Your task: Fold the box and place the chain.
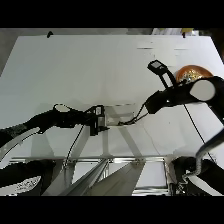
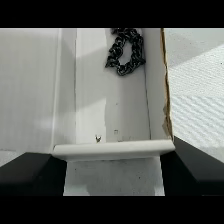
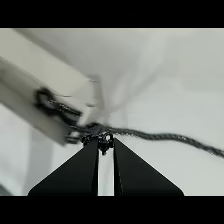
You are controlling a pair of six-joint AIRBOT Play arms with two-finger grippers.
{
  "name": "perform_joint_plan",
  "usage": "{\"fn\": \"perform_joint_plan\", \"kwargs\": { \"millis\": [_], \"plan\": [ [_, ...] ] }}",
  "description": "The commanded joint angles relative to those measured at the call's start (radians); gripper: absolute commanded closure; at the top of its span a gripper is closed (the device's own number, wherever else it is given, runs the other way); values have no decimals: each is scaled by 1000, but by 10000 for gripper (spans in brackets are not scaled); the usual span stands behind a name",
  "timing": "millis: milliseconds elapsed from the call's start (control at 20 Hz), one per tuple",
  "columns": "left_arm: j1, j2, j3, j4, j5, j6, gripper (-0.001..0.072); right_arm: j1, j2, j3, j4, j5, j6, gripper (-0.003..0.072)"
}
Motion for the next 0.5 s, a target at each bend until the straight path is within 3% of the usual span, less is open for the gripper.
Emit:
{"fn": "perform_joint_plan", "kwargs": {
  "millis": [0,200,450],
  "plan": [
    [0,0,1,0,0,0,642,1,98,1,240,50,-120,666],
    [0,0,1,0,0,0,642,1,104,1,460,93,-260,666],
    [0,0,1,0,0,0,642,1,104,1,584,97,-358,666]
  ]
}}
